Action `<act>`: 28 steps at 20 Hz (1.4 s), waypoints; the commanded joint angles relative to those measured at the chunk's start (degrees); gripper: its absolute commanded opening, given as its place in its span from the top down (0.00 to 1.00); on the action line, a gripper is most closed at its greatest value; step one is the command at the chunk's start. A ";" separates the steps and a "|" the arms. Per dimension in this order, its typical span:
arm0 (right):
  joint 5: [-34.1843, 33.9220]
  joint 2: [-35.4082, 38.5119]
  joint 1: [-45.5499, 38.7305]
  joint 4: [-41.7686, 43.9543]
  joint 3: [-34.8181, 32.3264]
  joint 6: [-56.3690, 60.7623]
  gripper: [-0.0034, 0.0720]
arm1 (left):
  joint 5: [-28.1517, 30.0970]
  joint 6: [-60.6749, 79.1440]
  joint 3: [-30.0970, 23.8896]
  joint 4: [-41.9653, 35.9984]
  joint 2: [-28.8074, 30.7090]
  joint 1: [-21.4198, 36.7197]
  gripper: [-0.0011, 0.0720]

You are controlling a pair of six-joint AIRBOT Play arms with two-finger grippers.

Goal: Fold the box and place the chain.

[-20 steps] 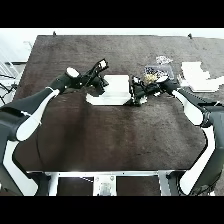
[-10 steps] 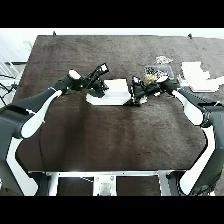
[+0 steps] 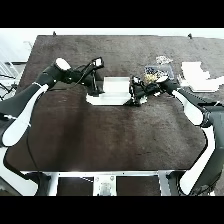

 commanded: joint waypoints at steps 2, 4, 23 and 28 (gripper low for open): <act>0.02 -0.02 0.07 0.00 -0.02 0.02 0.38 | -3.58 -1.09 -0.39 7.61 -0.09 -0.61 0.03; 0.02 -0.02 0.07 0.00 -0.02 0.04 0.38 | -1.84 -1.07 -0.37 8.72 -1.18 -0.92 0.03; 0.02 -0.02 0.07 0.00 -0.02 0.04 0.38 | 1.86 2.12 -0.37 9.18 -6.56 -1.88 0.08; 0.02 -0.02 0.07 0.00 -0.02 0.04 0.38 | 1.46 2.12 -0.37 9.49 -6.56 -2.01 0.26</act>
